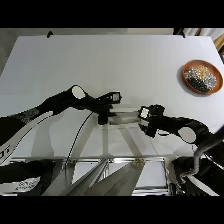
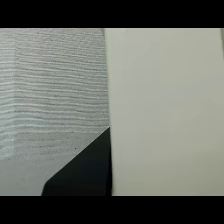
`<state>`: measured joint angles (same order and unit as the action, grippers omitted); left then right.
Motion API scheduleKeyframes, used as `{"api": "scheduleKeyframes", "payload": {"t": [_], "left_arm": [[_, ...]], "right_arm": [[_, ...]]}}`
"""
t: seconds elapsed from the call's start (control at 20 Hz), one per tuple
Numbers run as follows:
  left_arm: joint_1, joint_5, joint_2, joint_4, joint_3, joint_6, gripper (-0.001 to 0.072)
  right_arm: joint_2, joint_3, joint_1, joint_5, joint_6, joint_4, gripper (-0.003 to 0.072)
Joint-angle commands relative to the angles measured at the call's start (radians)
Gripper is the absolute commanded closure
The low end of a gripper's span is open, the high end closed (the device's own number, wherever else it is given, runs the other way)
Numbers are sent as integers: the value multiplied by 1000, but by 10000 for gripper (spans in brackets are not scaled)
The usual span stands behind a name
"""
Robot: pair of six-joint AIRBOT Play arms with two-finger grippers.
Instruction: Fold the box and place the chain.
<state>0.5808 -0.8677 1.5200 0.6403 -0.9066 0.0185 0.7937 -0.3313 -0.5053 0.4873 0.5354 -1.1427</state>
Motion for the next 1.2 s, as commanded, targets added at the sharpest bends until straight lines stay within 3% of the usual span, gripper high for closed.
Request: {"api": "scheduleKeyframes", "payload": {"t": [0.0, 0.25, 0.75, 1.15], "left_arm": [[0, 0, 0, 0, 0, 0, 700], [0, 0, 0, 0, 0, 0, 700], [0, 0, 0, 0, 0, 0, 700], [0, 0, 0, 0, 0, 0, 700]], "right_arm": [[67, 0, 10, -13, -156, 127, 0], [117, 0, 67, 0, -293, 253, -2], [128, 0, 235, 172, -840, 573, -9], [296, 0, 240, 159, -977, 711, -9]]}}
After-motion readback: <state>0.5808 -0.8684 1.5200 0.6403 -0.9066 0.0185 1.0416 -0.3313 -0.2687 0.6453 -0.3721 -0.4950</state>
